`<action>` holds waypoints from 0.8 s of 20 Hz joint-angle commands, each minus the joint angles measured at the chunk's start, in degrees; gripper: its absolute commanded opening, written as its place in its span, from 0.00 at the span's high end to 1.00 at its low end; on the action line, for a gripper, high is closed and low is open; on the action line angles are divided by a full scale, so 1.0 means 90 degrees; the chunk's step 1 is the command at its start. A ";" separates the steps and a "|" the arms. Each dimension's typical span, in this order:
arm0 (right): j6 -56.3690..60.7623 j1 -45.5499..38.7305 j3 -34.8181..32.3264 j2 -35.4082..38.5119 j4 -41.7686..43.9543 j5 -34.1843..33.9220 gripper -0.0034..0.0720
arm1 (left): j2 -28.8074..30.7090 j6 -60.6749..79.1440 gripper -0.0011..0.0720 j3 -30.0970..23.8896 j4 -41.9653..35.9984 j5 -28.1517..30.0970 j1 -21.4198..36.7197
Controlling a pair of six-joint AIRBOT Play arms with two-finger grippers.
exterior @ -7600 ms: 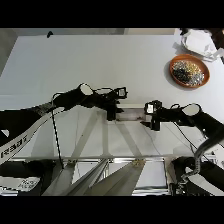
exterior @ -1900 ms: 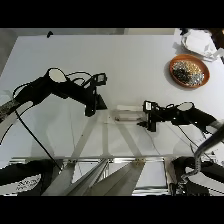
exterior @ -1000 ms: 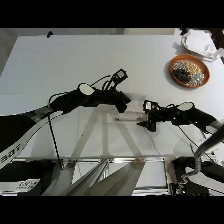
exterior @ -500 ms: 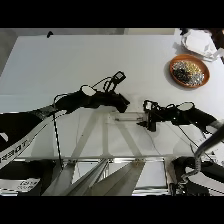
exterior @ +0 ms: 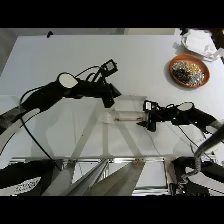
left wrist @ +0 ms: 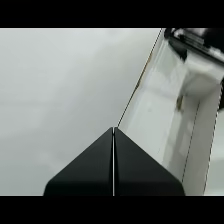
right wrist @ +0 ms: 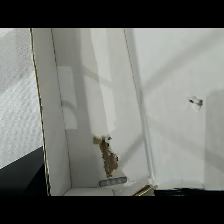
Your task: Fold the box and place the chain.
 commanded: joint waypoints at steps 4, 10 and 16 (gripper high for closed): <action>0.0002 -0.0002 0.0000 0.0002 0.0007 0.0012 0.41 | 0.0328 -0.0119 0.99 -0.0442 0.1564 -0.0627 0.0005; 0.0002 -0.0002 0.0000 0.0002 0.0007 0.0012 0.41 | -0.0005 0.0580 0.98 -0.1052 0.1557 -0.0199 -0.0245; 0.0002 -0.0002 0.0000 0.0002 0.0007 0.0012 0.41 | -0.0605 0.1280 0.94 -0.1122 0.1455 0.0034 -0.0313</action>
